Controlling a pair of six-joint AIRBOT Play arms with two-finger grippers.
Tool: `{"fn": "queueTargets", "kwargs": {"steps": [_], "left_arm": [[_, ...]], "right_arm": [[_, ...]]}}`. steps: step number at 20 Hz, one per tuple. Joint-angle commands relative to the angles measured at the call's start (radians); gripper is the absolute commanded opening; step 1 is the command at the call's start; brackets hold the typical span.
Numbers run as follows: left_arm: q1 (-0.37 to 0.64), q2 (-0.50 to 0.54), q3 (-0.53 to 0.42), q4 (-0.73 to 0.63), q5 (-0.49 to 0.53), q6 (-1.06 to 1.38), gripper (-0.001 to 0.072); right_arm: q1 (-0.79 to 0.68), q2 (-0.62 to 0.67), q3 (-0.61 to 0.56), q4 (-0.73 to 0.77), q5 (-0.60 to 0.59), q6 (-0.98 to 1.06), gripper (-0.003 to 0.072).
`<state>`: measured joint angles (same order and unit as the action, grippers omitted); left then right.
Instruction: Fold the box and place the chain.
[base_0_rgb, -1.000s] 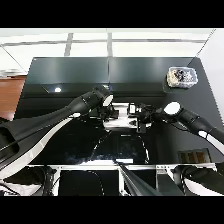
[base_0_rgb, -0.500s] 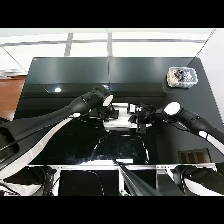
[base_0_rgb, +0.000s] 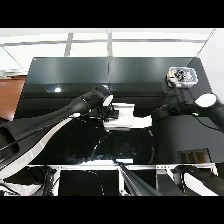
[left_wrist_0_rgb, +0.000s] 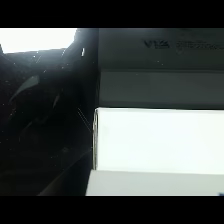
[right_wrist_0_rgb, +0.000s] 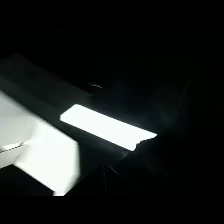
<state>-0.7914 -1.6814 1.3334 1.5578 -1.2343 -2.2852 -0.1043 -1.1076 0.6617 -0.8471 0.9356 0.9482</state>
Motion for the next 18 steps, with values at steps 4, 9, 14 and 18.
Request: {"fn": "queueTargets", "kwargs": {"steps": [4, 9, 14, 18], "left_arm": [[0.0, 0.0, 0.001, 0.001, -0.005, 0.001, 0.0027], [0.0, 0.0, 0.001, 0.0, -0.005, 0.001, 0.0028], [0.0, 0.0, 0.001, 0.001, -0.005, 0.001, 0.0028], [0.0, 0.0, 0.001, 0.001, -0.005, 0.001, 0.0028]], "right_arm": [[-0.213, -0.166, -0.114, 0.187, 0.149, 0.179, 0.0015], [-0.003, -0.312, -0.113, 0.403, 0.11, 0.017, 0.0015], [0.09, -0.32, -0.074, 0.401, 0.132, -0.097, 0.0014], [0.088, -0.32, 0.016, 0.367, 0.214, -0.097, 0.0015]]}}
